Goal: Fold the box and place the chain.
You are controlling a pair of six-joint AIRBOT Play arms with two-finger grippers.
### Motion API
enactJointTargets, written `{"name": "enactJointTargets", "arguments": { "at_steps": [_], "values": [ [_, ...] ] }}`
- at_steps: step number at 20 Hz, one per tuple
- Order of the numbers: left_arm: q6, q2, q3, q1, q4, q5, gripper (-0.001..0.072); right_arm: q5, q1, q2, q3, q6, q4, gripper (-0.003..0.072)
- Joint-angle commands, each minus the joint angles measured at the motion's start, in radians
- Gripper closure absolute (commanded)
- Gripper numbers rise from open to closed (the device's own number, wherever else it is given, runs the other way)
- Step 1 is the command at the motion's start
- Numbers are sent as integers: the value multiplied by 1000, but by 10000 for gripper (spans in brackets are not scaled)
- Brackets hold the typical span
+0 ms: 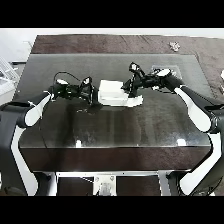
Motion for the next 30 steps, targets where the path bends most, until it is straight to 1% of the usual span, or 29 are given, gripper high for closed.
{"name": "enactJointTargets", "arguments": {
  "at_steps": [1,3,5,9,12,13,15,17,18,19,20,21,22,25,26,27,28,29,30],
  "values": [
    [-1,0,0,0,0,0,167,8,0,55,11,22,-8,685],
    [-1,0,0,0,0,0,167,16,-2,112,10,79,-9,685],
    [-1,0,0,0,0,0,167,31,-7,168,-10,85,-14,686],
    [0,0,0,0,0,2,167,26,-8,255,-108,85,-87,685],
    [0,0,0,0,0,3,167,-13,-8,279,-201,84,-124,682],
    [0,0,0,0,2,3,167,-24,-8,279,-224,82,-140,649],
    [0,0,0,0,5,4,167,-76,-8,279,-270,80,-151,533],
    [0,0,0,0,10,18,167,-114,-8,278,-303,43,-150,533],
    [0,0,0,0,30,42,167,-125,-8,277,-311,27,-150,531],
    [0,0,0,0,43,62,167,-128,-8,275,-315,28,-150,467],
    [0,0,0,0,43,63,167,-128,-8,275,-317,28,-150,359],
    [0,0,0,0,42,58,167,-128,-9,275,-317,28,-150,279],
    [2,0,0,0,42,60,167,-129,-11,275,-316,28,-150,237],
    [6,0,0,0,42,52,167,-129,-19,275,-316,28,-149,228],
    [7,0,0,0,42,52,167,-131,-24,275,-316,28,-149,116],
    [7,0,0,0,42,52,167,-131,-27,275,-316,27,-149,61],
    [7,0,0,0,42,52,167,-131,-31,275,-316,24,-149,57],
    [7,0,0,0,42,53,167,-125,-31,275,-317,4,-150,14],
    [7,0,0,0,42,54,168,-123,-31,275,-317,-15,-150,-5]
  ]
}}
